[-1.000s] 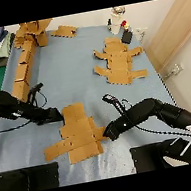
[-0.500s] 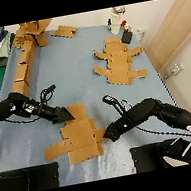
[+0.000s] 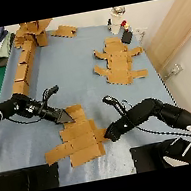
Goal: Fold the box.
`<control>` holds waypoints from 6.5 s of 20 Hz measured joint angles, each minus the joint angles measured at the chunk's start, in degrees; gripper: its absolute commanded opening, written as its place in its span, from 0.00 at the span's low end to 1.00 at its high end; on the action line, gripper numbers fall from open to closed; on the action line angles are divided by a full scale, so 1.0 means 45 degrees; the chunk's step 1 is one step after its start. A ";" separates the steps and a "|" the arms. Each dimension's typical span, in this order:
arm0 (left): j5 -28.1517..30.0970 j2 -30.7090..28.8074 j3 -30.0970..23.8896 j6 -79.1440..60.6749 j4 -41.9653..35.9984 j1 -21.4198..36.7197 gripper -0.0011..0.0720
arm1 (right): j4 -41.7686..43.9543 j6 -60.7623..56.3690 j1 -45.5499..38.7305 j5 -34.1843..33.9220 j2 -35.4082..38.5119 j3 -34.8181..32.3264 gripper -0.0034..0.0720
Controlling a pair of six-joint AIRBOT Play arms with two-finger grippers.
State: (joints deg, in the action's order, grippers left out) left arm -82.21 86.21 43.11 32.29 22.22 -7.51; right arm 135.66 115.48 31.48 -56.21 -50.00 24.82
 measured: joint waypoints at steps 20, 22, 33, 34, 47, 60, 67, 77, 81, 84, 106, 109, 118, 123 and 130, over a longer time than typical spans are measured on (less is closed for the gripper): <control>0.1666 -0.1656 0.0510 -0.1549 -0.0078 -0.2268 0.03 | -0.6120 -0.3580 -0.1608 -0.0500 0.0010 0.3060 0.29; 0.3031 -0.2254 0.0563 -0.2200 -0.0034 -0.3215 0.03 | -0.6980 -0.4498 -0.2069 -0.1098 0.0034 0.4187 0.05; 0.6465 -0.3075 0.0641 -0.5134 0.1030 -0.6441 0.03 | -0.5727 -0.6635 -0.1593 -0.1836 0.0141 0.4517 0.05; 0.6810 -0.3191 0.0641 -0.5027 0.1360 -0.6717 0.03 | -0.5785 -0.6722 -0.1564 -0.1661 0.0141 0.4420 0.05; 0.8879 -0.5464 -0.0797 -0.4303 0.2127 -0.8194 0.03 | -0.6363 -0.7436 -0.1506 -0.0515 0.0141 0.4114 0.05; 1.0224 -0.5605 -0.1977 -0.4527 0.1996 -0.9253 0.03 | -0.6407 -0.7465 -0.1506 -0.0005 0.0141 0.4114 0.05; 1.0166 -0.5581 -0.2069 -0.4673 0.1977 -0.8990 0.03 | -0.6387 -0.7465 -0.1506 0.0010 0.0141 0.4114 0.05; 1.0132 -0.5581 -0.2157 -0.4697 0.2001 -0.8966 0.03 | -0.6873 -0.8048 -0.1496 -0.0835 0.0418 0.4119 0.05; 1.0200 -0.5581 -0.2157 -0.4692 0.2006 -0.8966 0.03 | -0.7101 -0.8937 -0.0699 -0.3211 0.1685 0.4119 0.05; 1.0253 -0.5581 -0.2157 -0.4697 0.2011 -0.8966 0.03 | -0.6557 -0.9481 0.1234 -0.4930 0.2725 0.3827 0.05; 1.0248 -0.5581 -0.2157 -0.4697 0.2016 -0.8966 0.04 | -1.4736 -1.1715 1.3051 0.0199 0.0423 -0.0568 0.81; 1.0244 -0.5581 -0.2157 -0.4697 0.2016 -0.8966 0.04 | -1.5169 -1.2016 1.3041 0.0423 0.0282 -0.0146 0.81; 1.0244 -0.5581 -0.2157 -0.4697 0.2016 -0.8966 0.04 | -1.6422 -1.3104 1.3061 -0.0607 0.0355 0.0656 0.83; 1.0244 -0.5581 -0.2157 -0.4697 0.2016 -0.8966 0.03 | -1.6398 -1.3313 1.3056 -0.0845 0.0724 0.0690 1.00; 1.0244 -0.5581 -0.2157 -0.4697 0.2016 -0.8966 0.03 | -1.7141 -1.2046 1.2847 -0.1239 0.2807 -0.0005 1.00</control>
State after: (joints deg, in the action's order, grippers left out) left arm -36.12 61.10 33.41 11.16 31.29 -47.86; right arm 58.52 61.28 89.30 -61.78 -37.36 24.80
